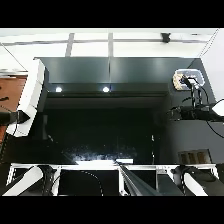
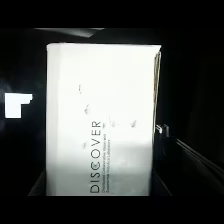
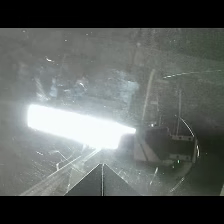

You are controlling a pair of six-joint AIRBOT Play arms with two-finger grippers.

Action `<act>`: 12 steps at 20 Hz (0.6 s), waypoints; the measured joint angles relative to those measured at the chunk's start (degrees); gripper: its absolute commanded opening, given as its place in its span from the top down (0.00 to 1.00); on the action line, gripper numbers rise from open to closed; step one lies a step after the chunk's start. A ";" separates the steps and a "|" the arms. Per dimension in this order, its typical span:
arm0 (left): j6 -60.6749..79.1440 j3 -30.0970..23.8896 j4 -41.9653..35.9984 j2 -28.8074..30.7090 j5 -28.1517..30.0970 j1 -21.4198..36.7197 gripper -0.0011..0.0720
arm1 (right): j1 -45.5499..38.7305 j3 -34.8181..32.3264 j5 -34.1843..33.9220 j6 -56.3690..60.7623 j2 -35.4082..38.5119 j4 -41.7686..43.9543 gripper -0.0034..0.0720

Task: Fold the box and place the chain.

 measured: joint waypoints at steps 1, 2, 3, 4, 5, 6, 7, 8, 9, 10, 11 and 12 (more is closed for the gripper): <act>1.16 0.00 -0.28 -0.85 0.81 0.04 0.60 | 0.00 0.00 0.02 0.00 0.00 0.02 0.94; 1.97 0.00 -0.72 -1.42 1.84 0.04 0.60 | 0.00 0.00 0.04 0.00 0.00 0.07 0.94; 2.62 0.00 -0.94 -1.92 2.78 0.04 0.60 | 0.00 0.00 0.04 0.00 0.00 0.11 0.94; 3.04 0.00 -1.01 -2.21 3.80 0.04 0.60 | 0.00 0.00 0.02 0.00 0.00 0.13 0.94; 3.43 0.00 -1.18 -2.47 5.18 0.04 0.60 | 0.02 0.00 0.00 0.00 0.00 0.15 0.94; 3.85 0.00 -1.22 -2.62 5.92 0.04 0.60 | 0.00 0.00 0.00 0.00 0.00 0.15 0.94; 3.96 0.00 -1.25 -2.78 6.97 0.04 0.60 | 0.02 0.00 0.00 0.00 0.00 0.17 0.94; 4.13 0.00 -1.29 -2.86 8.46 0.07 0.60 | 0.00 0.00 -0.02 0.00 0.00 0.17 0.94; 4.17 0.00 -1.55 -2.99 9.46 0.09 0.60 | 0.02 0.00 -0.04 0.00 0.00 0.17 0.94; 4.39 0.00 -1.75 -3.15 10.19 0.09 0.60 | 0.00 0.00 0.00 0.00 0.00 0.17 0.94; 4.48 0.00 -2.05 -3.34 10.95 0.09 0.57 | 0.00 0.00 0.02 0.00 0.00 0.17 0.94; 4.52 0.00 -2.27 -3.63 11.61 0.09 0.47 | 0.00 0.00 0.15 0.02 0.00 0.22 0.94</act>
